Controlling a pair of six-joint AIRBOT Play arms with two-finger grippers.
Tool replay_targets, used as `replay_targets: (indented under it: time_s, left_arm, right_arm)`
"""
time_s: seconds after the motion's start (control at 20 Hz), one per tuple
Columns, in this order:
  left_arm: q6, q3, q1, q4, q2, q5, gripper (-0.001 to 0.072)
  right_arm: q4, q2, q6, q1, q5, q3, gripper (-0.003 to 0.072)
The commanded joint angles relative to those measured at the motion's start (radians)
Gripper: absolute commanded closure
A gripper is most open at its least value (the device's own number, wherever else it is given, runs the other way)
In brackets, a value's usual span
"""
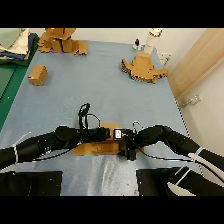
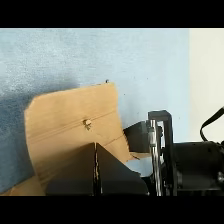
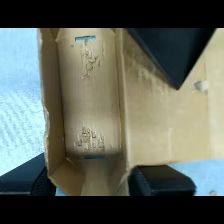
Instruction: Fold the box.
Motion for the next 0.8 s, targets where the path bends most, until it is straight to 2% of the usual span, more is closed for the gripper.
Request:
replay_targets:
  time_s: [0.0,0.2,0.3,0.75]
  left_arm:
    - [0.001,0.003,0.005,0.013,-0.002,-0.002,0.0699]
    - [0.000,0.003,0.026,0.024,-0.002,-0.010,0.0699]
    - [0.000,0.003,0.041,0.037,-0.002,-0.024,0.0699]
    - [-0.006,0.003,0.066,0.077,-0.032,-0.070,0.0699]
  right_arm:
    - [0.001,0.000,0.001,0.000,0.001,0.000,0.0107]
    - [0.001,0.000,0.001,0.000,0.008,0.000,0.0118]
    - [0.001,0.000,0.001,0.000,0.007,0.000,0.0193]
    - [0.002,0.000,0.001,0.000,0.034,0.000,0.0193]
